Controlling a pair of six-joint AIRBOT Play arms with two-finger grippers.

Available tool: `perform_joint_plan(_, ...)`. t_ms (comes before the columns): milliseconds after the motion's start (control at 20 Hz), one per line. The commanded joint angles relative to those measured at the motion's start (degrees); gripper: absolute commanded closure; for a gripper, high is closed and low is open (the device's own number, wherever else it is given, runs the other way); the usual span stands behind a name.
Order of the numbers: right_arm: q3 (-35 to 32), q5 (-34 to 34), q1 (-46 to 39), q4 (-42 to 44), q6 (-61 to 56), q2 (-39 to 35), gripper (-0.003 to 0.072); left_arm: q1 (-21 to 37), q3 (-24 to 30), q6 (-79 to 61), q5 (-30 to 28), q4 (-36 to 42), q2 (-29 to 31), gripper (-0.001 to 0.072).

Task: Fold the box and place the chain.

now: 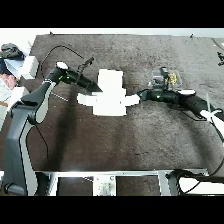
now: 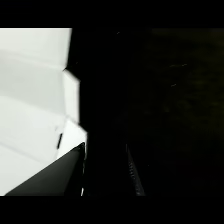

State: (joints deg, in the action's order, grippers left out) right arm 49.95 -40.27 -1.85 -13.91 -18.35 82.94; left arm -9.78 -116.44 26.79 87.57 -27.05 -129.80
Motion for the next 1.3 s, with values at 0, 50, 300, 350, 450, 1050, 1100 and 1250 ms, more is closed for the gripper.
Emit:
perform_joint_plan(0,0.0,-0.5,-4.5,-0.2,-0.2,-1.8,0.0393,-0.1,0.0,-12.0,1.0,0.4,0.4,0.0702)
perform_joint_plan(50,0.0,-0.5,-5.2,-0.8,-1.2,-1.7,0.0393,-0.2,0.0,-14.5,1.3,0.6,0.6,0.0703)
perform_joint_plan(300,0.0,-0.4,-5.9,-1.9,-2.4,-1.6,0.0393,-0.2,3.2,-30.0,-0.4,3.6,3.1,0.0704)
perform_joint_plan(350,0.0,-0.4,-5.9,-2.0,-2.4,-1.6,0.0393,-0.2,4.8,-32.5,-2.4,4.6,4.0,0.0704)
perform_joint_plan(450,0.0,-0.4,-5.9,-3.1,-2.4,-1.2,0.0393,-0.2,8.1,-37.0,-6.3,5.6,5.8,0.0704)
perform_joint_plan(1050,0.0,1.7,-5.8,-5.6,-2.2,-1.2,0.0393,-0.3,21.3,-52.4,-15.0,6.5,7.0,0.0701)
perform_joint_plan(1100,0.0,1.7,-5.8,-5.6,-1.9,-1.2,0.0393,-0.3,21.3,-52.4,-15.0,6.5,6.9,0.0701)
perform_joint_plan(1250,0.0,1.7,-5.8,-5.6,-1.8,-1.2,0.0393,-0.1,22.4,-54.3,-16.0,9.4,6.8,0.0701)
